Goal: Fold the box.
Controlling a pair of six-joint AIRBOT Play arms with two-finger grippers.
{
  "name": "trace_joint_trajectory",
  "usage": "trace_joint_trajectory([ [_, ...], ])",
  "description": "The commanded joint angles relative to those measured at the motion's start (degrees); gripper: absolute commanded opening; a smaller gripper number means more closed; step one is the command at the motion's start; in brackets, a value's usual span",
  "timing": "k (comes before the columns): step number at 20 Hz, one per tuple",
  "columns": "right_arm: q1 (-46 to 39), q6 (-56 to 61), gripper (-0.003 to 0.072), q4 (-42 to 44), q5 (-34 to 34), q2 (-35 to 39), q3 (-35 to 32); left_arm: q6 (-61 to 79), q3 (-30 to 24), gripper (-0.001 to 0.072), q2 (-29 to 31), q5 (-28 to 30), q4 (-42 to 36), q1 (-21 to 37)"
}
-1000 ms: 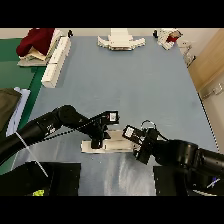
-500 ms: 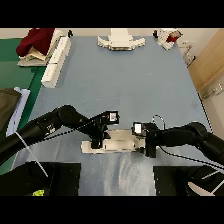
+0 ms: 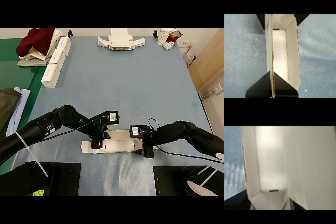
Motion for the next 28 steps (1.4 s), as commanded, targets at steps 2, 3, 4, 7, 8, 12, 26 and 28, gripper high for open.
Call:
trace_joint_trajectory([
  [2, -0.1, -1.2, 0.0720, 0.0, 0.2, -1.2, 0.0, 0.0, 0.0, 0.0013, 0.0, 0.0, 0.0, 0.0],
  [3, -0.1, -1.2, 0.0720, 0.0, 0.2, -1.2, 0.0, 0.0, 0.0, 0.0014, 0.0, 0.0, 0.0, 0.0],
  [4, -0.1, -1.2, 0.0720, 0.0, 0.2, -1.2, 0.0, 0.0, 0.0, 0.0014, 0.0, 0.0, 0.0, 0.0],
  [7, 0.3, -1.2, 0.0720, 0.0, 0.7, -1.3, 0.0, 0.0, 0.0, 0.0014, 0.0, 0.0, 0.0, 0.0],
  [8, 0.3, -1.2, 0.0720, 0.0, 1.4, -1.6, 0.0, 0.0, 0.0, 0.0014, 0.0, 0.0, 0.0, 0.0],
  [12, 0.3, -1.2, 0.0715, 0.0, 3.3, -2.2, 0.0, 0.0, 0.0, 0.0014, 0.0, 0.0, 0.0, 0.0],
  [26, 1.3, -1.2, 0.0710, 0.3, 2.6, -2.3, -0.8, 0.0, 0.0, 0.0013, 0.0, 0.0, 0.0, 0.0],
  [28, 2.1, -1.2, 0.0694, 0.2, 3.1, -2.3, -0.9, 0.0, 0.0, 0.0014, 0.0, 0.0, 0.0, 0.0],
])
